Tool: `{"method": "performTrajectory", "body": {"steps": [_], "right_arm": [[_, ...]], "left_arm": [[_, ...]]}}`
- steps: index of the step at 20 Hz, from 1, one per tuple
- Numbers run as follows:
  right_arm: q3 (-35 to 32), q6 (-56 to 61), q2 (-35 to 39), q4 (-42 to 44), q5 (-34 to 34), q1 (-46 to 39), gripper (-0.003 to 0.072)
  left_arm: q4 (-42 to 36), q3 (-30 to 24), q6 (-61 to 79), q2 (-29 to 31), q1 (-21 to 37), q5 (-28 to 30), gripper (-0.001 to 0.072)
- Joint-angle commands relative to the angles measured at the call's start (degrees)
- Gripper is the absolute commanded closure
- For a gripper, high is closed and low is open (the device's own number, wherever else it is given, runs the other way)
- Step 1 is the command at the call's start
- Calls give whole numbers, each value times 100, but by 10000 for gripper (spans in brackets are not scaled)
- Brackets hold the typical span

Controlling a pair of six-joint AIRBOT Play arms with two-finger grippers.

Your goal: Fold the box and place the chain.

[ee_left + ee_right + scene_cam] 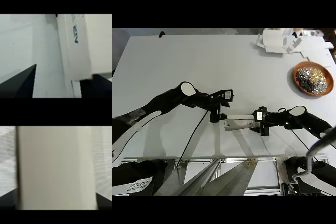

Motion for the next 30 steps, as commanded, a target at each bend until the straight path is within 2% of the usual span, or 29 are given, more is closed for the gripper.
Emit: {"method": "performTrajectory", "body": {"steps": [1, 3, 5, 6, 7, 8, 9, 12, 14, 15, 17, 21, 23, 25, 28, 30], "right_arm": [[4, -48, 4, -22, 26, -2, 271], [4, -50, 4, -20, 26, -2, 271], [4, -48, 4, -20, 26, -2, 271], [4, -48, 4, -20, 26, -2, 271], [4, -50, 4, -20, 26, -2, 271], [4, -48, 4, -22, 26, -2, 271], [4, -48, 4, -20, 26, -2, 271], [4, -48, 4, -22, 26, -2, 271], [4, -48, 4, -20, 26, -2, 271], [4, -48, 4, -22, 26, -2, 271], [4, -50, 4, -20, 26, 0, 271], [4, -48, 4, -22, 26, -2, 271], [4, -50, 4, -20, 26, -2, 271], [4, -48, 4, -20, 26, -2, 271], [4, -48, 4, -20, 26, -2, 271], [4, -48, 4, -20, 26, -2, 271]], "left_arm": [[1377, 0, -1458, 625, 55, -195, 135], [2046, 0, -2122, 981, 57, -310, 135], [2382, 0, -2605, 1421, 57, -444, 139], [2376, 0, -2728, 1635, 57, -522, 189], [2328, 0, -2791, 1838, 17, -640, 330], [2221, 0, -2789, 2015, -55, -785, 541], [2129, 0, -2787, 2122, -142, -901, 712], [1797, -48, -2791, 2052, -645, -1049, 707], [1729, -72, -2839, 1753, -1110, -743, 707], [1598, -72, -2907, 1534, -1316, -413, 707], [1390, -72, -3156, 1064, -1574, 568, 708], [1128, -72, -4406, 330, -1547, 3097, 708], [1032, -72, -4868, 31, -1491, 3836, 707], [1034, -72, -5071, -260, -1491, 4059, 706], [1036, -72, -5147, -586, -1491, 3786, 704], [1080, -72, -5106, -540, -1491, 3600, 706]]}}
